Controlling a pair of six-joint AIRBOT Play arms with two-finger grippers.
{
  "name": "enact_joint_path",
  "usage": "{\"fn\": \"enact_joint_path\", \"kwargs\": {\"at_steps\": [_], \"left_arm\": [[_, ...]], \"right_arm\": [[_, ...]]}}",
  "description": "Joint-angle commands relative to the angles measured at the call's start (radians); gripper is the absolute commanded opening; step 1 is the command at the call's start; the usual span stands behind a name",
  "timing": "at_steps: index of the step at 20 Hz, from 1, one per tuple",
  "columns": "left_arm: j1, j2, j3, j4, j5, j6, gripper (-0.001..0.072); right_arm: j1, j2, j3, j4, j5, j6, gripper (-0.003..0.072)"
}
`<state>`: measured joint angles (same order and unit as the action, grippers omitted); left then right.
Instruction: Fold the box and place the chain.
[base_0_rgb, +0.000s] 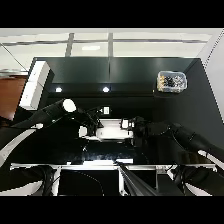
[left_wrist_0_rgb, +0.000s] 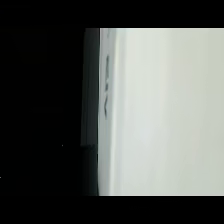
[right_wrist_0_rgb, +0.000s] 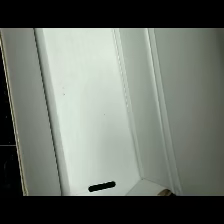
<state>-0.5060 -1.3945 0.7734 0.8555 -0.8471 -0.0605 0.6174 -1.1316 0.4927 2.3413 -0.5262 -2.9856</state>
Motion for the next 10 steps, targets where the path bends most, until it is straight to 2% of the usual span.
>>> {"fn": "enact_joint_path", "kwargs": {"at_steps": [1, 10], "left_arm": [[0.0, 0.0, 0.001, 0.0, 0.006, 0.001, 0.0026], [0.0, 0.0, 0.001, -0.004, 0.006, 0.001, 0.0028]], "right_arm": [[0.0, 0.0, 0.007, 0.018, -0.005, 0.0, 0.0711], [0.005, -0.024, 0.006, 0.023, -0.021, 0.0, 0.071]]}}
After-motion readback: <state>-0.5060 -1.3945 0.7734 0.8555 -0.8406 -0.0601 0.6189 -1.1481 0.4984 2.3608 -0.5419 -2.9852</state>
